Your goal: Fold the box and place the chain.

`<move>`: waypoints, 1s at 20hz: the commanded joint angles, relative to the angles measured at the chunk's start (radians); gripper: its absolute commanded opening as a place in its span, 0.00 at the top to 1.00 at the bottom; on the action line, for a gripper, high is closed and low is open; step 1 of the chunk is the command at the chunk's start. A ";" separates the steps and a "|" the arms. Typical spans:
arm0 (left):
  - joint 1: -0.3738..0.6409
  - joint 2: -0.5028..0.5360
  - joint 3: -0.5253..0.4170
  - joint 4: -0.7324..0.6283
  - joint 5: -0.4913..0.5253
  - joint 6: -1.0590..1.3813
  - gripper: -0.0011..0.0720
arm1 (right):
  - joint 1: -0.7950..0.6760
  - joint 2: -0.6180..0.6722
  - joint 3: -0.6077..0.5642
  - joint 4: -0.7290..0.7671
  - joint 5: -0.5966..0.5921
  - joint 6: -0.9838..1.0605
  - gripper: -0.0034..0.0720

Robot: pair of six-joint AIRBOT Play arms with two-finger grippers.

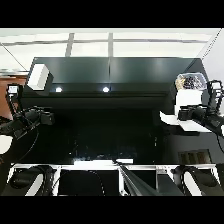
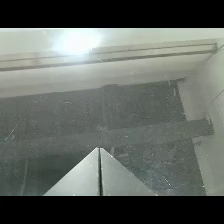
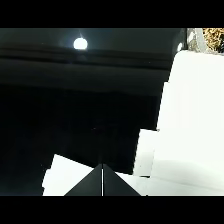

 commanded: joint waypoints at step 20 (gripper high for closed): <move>0.000 0.000 0.000 -0.003 0.004 0.000 0.95 | 0.001 0.000 -0.001 0.214 -0.137 0.001 0.94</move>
